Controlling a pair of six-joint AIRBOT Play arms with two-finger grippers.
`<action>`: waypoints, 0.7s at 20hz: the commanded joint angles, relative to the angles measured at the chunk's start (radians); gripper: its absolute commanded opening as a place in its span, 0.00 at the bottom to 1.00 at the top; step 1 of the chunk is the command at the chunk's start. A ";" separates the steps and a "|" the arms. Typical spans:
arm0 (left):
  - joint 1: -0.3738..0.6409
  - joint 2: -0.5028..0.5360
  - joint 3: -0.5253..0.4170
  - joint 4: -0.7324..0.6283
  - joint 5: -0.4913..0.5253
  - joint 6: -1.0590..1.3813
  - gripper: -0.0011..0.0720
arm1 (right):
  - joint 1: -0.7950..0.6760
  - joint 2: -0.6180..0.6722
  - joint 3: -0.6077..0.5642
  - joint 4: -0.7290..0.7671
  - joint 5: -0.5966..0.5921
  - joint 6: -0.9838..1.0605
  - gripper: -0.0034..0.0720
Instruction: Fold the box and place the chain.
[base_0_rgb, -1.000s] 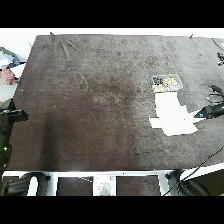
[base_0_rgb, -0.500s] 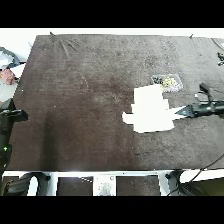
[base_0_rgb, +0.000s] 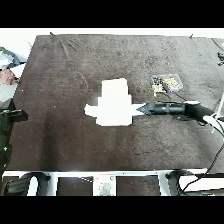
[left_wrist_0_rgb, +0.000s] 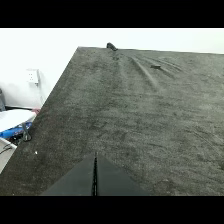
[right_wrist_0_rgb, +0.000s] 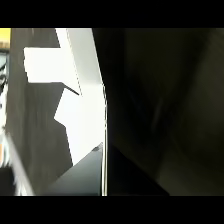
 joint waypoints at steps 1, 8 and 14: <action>0.000 0.000 0.001 0.000 -0.009 0.000 0.03 | 0.201 0.001 0.028 0.130 -0.268 -0.026 0.02; 0.000 0.000 0.001 0.001 -0.265 0.036 0.20 | 0.285 -0.018 0.135 -0.024 -0.455 0.033 0.02; 0.000 -0.056 0.067 -0.011 -0.454 0.088 0.55 | 0.285 -0.019 0.126 -0.053 -0.468 0.049 0.02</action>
